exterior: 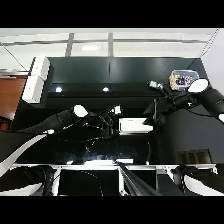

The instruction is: Fold the box and place the chain.

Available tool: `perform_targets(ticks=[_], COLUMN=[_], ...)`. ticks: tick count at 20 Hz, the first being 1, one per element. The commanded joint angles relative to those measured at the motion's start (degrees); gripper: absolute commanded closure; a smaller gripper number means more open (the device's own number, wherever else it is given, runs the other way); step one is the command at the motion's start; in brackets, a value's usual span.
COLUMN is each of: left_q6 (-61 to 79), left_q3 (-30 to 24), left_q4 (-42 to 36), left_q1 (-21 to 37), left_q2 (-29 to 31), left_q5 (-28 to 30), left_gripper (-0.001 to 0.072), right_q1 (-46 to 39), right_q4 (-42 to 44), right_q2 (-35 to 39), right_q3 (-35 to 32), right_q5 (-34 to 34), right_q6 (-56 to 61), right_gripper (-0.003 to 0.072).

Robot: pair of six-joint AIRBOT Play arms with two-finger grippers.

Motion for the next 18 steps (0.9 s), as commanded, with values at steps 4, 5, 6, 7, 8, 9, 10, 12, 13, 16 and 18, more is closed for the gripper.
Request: perform_targets(ticks=[4,5,6,7,8,9,10,12,13,16,18], left_q6=[0.0,0.0,0.0,0.0,0.0,0.0,0.0,0.0,0.0,0.0,0.0], left_q3=[-0.02,-0.02,-0.02,-0.02,-0.02,-0.02,-0.02,-0.02,-0.02,-0.02,-0.02], left_q4=[0.0,0.0,0.0,0.0,0.0,0.02,-0.02,0.0,0.0,0.0,0.0], left_q1=[-0.02,-0.02,-0.02,-0.02,-0.02,-0.02,-0.02,-0.02,-0.02,-0.02,-0.02], left_q2=[-0.04,-0.04,-0.04,-0.04,-0.02,-0.02,-0.02,-0.04,-0.04,-0.04,-0.04], left_q5=[0.09,0.09,0.09,0.09,0.07,0.07,0.11,0.09,0.09,0.09,0.09], left_gripper=[0.0368,0.0367,0.0368,0.0368,0.0368,0.0368,0.0367,0.0367,0.0368,0.0367,0.0367], right_q1=[5.22,5.2,5.22,5.22,5.22,5.22,5.2,5.22,5.22,5.22,5.22], right_q4=[-3.82,-4.11,-5.11,-6.19,-7.48,-8.17,-8.44,-8.66,-8.33,-8.41,-8.63], right_q2=[2.69,3.91,5.07,6.08,7.08,8.17,9.09,9.55,9.53,9.53,9.53], right_q3=[-0.17,-0.17,-0.17,-0.2,-0.72,-2.01,-3.39,-4.37,-4.37,-4.37,-4.37], right_q5=[-1.6,-1.6,-1.75,-1.62,-1.44,-2.38,-4.94,-8.79,-9.31,-9.09,-8.52], right_q6=[-0.81,-0.79,-0.72,0.28,2.23,2.27,1.68,-0.35,-1.25,-2.1,-2.05], right_gripper=[0.003,0.003,0.003,0.003,0.003,0.003,0.003,0.003,0.003,0.003,0.003])
